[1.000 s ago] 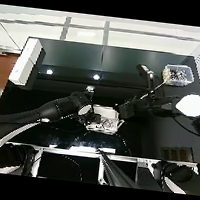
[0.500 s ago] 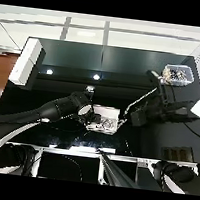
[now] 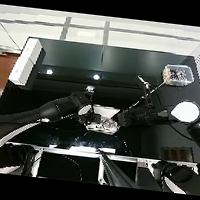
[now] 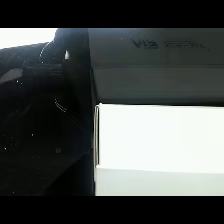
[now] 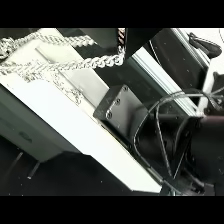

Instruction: Fold the box and place the chain.

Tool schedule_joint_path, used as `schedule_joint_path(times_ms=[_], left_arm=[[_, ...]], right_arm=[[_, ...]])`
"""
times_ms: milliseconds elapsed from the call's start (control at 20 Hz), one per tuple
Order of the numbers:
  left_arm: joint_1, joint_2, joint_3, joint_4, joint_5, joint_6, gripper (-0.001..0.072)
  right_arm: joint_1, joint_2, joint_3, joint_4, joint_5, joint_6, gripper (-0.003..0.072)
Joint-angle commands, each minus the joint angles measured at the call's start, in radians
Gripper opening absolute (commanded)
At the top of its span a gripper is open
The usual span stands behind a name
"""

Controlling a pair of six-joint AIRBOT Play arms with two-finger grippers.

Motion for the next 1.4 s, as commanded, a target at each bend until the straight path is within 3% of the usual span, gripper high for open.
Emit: schedule_joint_path(times_ms=[0,50,100,250,400,500,650,700,750,900,1100,1350], left_arm=[[0.000,0.000,-0.001,0.000,0.000,0.000,0.0032],[0.000,0.000,-0.001,0.000,0.000,0.000,0.0032],[0.000,0.000,-0.001,0.000,0.000,0.000,0.0032],[0.000,0.000,-0.001,0.000,-0.001,0.000,0.0031],[0.000,0.000,-0.001,0.000,0.000,0.000,0.0031],[0.000,0.000,-0.001,0.000,0.000,0.001,0.0032],[0.000,0.000,-0.001,0.000,0.000,0.000,0.0032],[0.000,0.000,-0.001,0.000,0.000,0.000,0.0032],[0.000,0.000,-0.001,0.000,0.000,0.000,0.0032],[0.000,0.000,-0.001,0.000,-0.001,0.000,0.0032],[0.000,0.000,-0.001,0.000,-0.001,0.001,0.0032],[0.000,0.000,-0.001,0.000,-0.002,0.001,0.0032]], right_arm=[[0.008,-0.011,-0.004,0.008,-0.017,0.000,0.0041],[0.004,-0.011,-0.004,0.008,-0.008,0.000,0.0254],[-0.011,-0.010,-0.004,0.008,0.012,0.000,0.0412],[-0.118,0.000,-0.004,-0.026,0.068,0.000,0.0413],[-0.266,0.010,-0.004,-0.194,0.071,0.000,0.0413],[-0.349,0.010,-0.013,-0.378,-0.038,0.034,0.0413],[-0.450,-0.013,-0.052,-0.681,-0.337,0.216,0.0421],[-0.476,-0.041,-0.052,-0.739,-0.411,0.278,0.0579],[-0.501,-0.082,-0.051,-0.750,-0.480,0.301,0.0712],[-0.546,-0.248,-0.009,-0.736,-0.594,0.398,0.0710],[-0.567,-0.493,0.181,-0.715,-0.550,0.479,0.0702],[-0.567,-0.670,0.316,-0.665,-0.546,0.553,0.0700]])
